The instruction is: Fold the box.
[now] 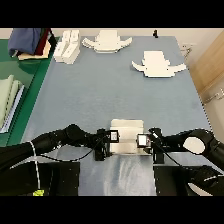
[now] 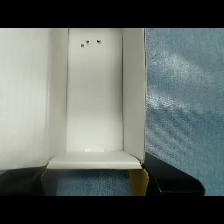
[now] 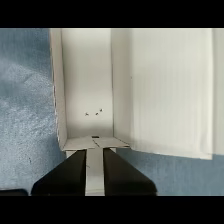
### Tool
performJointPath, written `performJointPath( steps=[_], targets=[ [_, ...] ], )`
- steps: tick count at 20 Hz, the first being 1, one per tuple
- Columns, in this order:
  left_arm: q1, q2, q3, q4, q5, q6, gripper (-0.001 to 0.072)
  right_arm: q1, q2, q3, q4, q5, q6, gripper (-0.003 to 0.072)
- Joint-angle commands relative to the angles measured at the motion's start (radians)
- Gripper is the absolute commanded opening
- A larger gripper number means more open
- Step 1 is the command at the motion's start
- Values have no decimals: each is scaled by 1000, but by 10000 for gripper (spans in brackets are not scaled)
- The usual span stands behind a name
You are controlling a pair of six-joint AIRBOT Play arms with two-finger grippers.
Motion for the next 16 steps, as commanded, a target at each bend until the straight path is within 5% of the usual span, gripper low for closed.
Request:
performJointPath(
  steps=[1, 9, 10, 12, 14, 16],
  targets=[
    [0, 0, 1, 0, 0, 0, 480, 17, 0, 0, 23, -8, -2, 137],
    [0, 0, 1, 0, 0, 0, 480, 17, -28, 0, 98, -53, -29, 141],
    [0, 0, 1, 0, 0, 0, 480, 17, -39, 0, 99, -52, -29, 186],
    [0, 0, 1, 0, 0, 0, 480, 17, -62, 0, 102, -58, -28, 577],
    [0, 0, 1, 0, 0, 0, 480, 17, -80, 0, 101, -69, -27, 655],
    [0, 0, 1, 0, 0, 0, 480, 17, -87, 0, 101, -78, -25, 655]
  ],
)
